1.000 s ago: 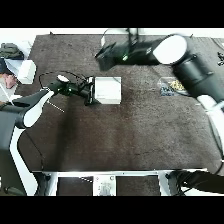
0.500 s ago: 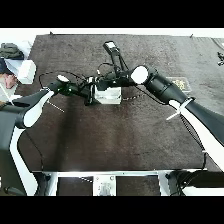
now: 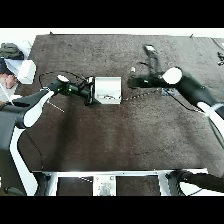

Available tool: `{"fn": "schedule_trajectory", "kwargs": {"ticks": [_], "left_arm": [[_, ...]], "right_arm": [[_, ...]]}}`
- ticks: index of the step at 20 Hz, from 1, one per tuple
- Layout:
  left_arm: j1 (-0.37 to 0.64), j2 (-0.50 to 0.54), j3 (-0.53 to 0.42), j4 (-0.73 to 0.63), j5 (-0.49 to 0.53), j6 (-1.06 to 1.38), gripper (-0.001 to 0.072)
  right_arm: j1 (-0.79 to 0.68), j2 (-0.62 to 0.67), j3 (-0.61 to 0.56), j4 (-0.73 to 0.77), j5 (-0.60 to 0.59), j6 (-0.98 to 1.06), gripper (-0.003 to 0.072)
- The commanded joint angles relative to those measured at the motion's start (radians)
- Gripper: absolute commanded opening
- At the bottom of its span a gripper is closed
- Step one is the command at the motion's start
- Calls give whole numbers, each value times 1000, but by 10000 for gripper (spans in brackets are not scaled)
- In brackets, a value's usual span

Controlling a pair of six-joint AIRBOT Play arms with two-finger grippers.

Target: Fold the box and place the chain.

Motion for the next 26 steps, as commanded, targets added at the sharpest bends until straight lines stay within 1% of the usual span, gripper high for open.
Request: {"fn": "schedule_trajectory", "kwargs": {"ticks": [1, 3, 5, 7, 10, 15, 18, 20, 21, 22, 23, 24, 25, 26], "left_arm": [[0, 0, 0, 0, 0, 0, 411], [0, 0, 0, 0, 0, 0, 412], [0, 0, 0, 0, 0, 0, 411], [0, 0, 0, 0, 0, 0, 411], [0, 0, 0, 0, 1, 0, 411], [0, 0, 0, 0, 0, 0, 411], [0, 0, 0, 0, 0, 0, 411], [0, 0, 0, 0, 0, 0, 411], [0, 0, 0, 0, 0, 0, 411], [0, 0, 0, 0, 0, 0, 411], [0, 0, 0, 0, 0, 0, 411], [0, 0, 0, 0, 0, 0, 411], [0, 0, 0, 0, 0, 0, 411], [0, 0, 0, 0, 0, 0, 411]], "right_arm": [[-176, 96, -196, -66, -101, 111, 323], [-260, 76, -251, -65, -140, 126, 324], [-312, 19, -259, -53, -166, 125, 324], [-324, -45, -252, -16, -221, 125, 325], [-309, -142, -201, 55, -266, 124, 324], [-285, -276, -101, 101, -306, 125, 325], [-285, -325, -59, 132, -329, 125, 323], [-285, -343, -58, 179, -330, 125, 318], [-285, -347, -58, 195, -344, 124, 181], [-282, -347, -58, 209, -359, 124, 87], [-277, -344, -52, 222, -351, 124, 57], [-274, -337, -37, 238, -295, 116, 55], [-262, -313, -24, 245, -223, 76, 8], [-242, -277, -23, 246, -185, 39, -11]]}}
